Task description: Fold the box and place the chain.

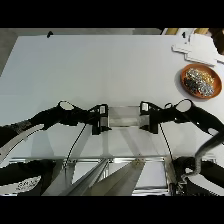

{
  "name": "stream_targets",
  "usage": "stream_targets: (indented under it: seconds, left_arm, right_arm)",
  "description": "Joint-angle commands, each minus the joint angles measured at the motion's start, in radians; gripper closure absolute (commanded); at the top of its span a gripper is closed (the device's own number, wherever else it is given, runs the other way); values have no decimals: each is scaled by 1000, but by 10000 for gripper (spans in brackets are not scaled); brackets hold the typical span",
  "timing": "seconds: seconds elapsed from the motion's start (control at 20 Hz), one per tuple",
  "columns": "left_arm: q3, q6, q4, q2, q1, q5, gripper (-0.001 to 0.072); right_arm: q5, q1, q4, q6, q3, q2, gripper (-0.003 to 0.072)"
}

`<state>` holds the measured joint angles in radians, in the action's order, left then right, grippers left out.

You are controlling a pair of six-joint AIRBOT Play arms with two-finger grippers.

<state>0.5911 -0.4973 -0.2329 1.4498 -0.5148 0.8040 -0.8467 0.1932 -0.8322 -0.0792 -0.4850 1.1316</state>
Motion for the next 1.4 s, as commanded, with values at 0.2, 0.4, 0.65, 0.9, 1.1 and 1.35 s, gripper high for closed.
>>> stream_targets:
  seconds: [0.2, 0.4, 0.65, 0.9, 1.1, 1.35]
  left_arm:
    - [0, 0, 0, 0, 0, 0, 697]
    - [0, 0, 0, 0, 0, 0, 697]
    - [0, 0, 0, 0, 0, 0, 697]
    - [0, 0, 0, 0, 0, 0, 697]
    - [0, 0, 0, 0, 0, 0, 697]
    - [0, 0, 0, 0, 0, 0, 697]
  right_arm:
    - [-100, 0, -170, 412, -1, -319, 32]
    - [-115, 24, 245, 339, -1, -317, 272]
    - [235, 180, 713, 39, -1, -160, 672]
    - [314, 189, 819, 6, -32, 94, 671]
    - [359, 189, 801, 43, -35, 122, 670]
    - [357, 189, 694, 151, -37, 126, 670]
